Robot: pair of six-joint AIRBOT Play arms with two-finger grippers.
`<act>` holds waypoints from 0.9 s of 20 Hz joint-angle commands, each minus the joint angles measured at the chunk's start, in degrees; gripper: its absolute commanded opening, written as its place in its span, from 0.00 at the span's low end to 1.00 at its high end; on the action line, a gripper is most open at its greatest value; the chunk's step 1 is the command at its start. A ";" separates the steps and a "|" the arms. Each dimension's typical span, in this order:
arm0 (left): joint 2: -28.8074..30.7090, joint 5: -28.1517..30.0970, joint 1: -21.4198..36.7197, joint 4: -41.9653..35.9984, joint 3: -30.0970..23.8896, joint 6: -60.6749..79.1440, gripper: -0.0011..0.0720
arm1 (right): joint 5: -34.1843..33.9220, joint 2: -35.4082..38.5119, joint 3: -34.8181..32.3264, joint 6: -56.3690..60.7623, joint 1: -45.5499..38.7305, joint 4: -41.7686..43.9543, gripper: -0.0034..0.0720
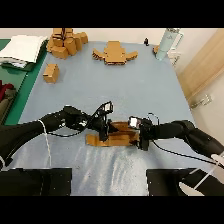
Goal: Fold the box.
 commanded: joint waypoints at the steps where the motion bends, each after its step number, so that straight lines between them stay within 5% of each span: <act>1: -0.02 0.02 0.00 0.00 -0.02 0.02 0.03 | -4.11 -4.90 1.55 -8.24 -1.90 6.27 1.00; 18: -0.02 0.02 0.00 0.00 -0.02 0.02 0.03 | -2.25 -6.54 1.53 -8.90 -1.88 5.35 1.00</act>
